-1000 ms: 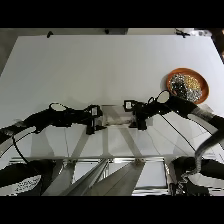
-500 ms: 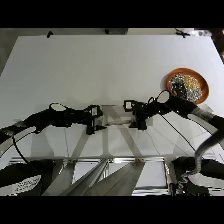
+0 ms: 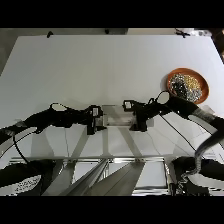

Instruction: Fold the box and place the chain.

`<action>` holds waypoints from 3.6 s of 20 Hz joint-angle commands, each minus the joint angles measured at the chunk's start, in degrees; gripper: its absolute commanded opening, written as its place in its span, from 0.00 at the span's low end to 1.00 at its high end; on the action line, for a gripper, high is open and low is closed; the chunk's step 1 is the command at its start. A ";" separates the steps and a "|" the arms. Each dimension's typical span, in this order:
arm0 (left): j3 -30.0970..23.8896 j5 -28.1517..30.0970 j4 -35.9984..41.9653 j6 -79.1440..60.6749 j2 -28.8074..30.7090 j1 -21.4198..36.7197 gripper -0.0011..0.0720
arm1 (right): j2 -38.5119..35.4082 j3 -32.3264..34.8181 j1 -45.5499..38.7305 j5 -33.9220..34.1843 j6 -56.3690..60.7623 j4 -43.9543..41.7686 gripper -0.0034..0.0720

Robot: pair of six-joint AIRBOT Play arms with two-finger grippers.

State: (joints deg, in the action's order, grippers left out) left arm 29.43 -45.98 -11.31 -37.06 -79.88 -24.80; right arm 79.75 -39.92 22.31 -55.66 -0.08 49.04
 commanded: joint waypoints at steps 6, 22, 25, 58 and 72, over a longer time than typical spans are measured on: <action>0.02 0.13 0.11 0.09 0.02 0.07 0.30 | -9.51 -0.07 -7.63 -4.74 11.72 10.69 0.96; 0.02 -0.46 -0.02 6.86 0.81 0.07 0.06 | -22.67 -0.17 -5.99 -6.49 6.91 -16.52 0.06; 0.02 0.70 -4.09 11.43 2.36 0.07 0.06 | -19.76 -0.17 0.66 -1.40 6.86 -16.37 0.06; 0.02 1.57 -17.94 22.10 7.17 0.07 0.13 | -12.92 -0.92 3.63 15.65 23.58 -14.10 0.06; 0.02 1.18 -17.90 22.08 7.17 0.07 0.13 | -19.74 -3.02 -3.08 16.63 52.02 1.33 0.06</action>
State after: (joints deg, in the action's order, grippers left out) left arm 29.41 -44.80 -29.21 -14.96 -72.75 -24.71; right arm 60.25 -41.78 23.53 -39.83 35.68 46.81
